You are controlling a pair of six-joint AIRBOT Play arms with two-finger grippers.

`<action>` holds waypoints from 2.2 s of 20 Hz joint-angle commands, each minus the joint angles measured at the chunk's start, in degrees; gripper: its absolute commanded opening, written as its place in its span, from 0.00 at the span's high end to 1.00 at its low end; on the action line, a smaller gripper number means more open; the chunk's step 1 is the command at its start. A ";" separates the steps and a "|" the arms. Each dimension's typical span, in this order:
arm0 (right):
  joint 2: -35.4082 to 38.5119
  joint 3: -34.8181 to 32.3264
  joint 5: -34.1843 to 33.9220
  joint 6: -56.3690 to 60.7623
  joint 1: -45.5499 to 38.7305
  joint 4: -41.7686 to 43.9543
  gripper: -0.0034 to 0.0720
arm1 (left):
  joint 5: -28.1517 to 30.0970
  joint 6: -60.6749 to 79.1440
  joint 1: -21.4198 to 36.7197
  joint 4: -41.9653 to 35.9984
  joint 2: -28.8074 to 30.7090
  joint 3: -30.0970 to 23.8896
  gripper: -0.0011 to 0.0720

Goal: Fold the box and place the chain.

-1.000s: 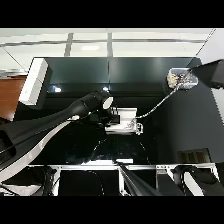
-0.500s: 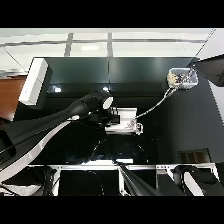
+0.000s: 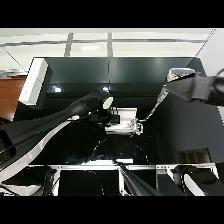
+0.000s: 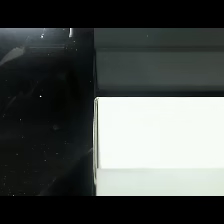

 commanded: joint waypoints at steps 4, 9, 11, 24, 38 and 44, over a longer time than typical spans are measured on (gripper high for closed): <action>-2.91 -4.13 -8.68 0.50 11.06 1.90 0.93 | -0.04 0.02 0.00 0.00 -0.04 0.02 0.94; -3.54 -4.13 -8.04 0.50 12.26 1.09 0.94 | -0.07 0.02 0.00 0.00 -0.04 0.02 0.94; -3.54 -4.13 -7.02 0.52 12.28 1.03 0.93 | -0.07 0.02 0.00 0.00 -0.04 0.02 0.94; -6.62 -13.64 -16.52 7.30 15.89 -8.50 0.93 | 0.11 0.02 0.02 0.22 -0.04 0.02 0.94; -8.57 -21.84 -22.03 -8.94 -1.25 -23.52 0.54 | 0.55 0.02 0.02 0.24 -0.04 0.02 0.94; -17.42 -28.70 -27.58 -53.48 0.39 -21.70 0.07 | 0.52 0.02 0.02 0.22 -0.04 0.02 0.94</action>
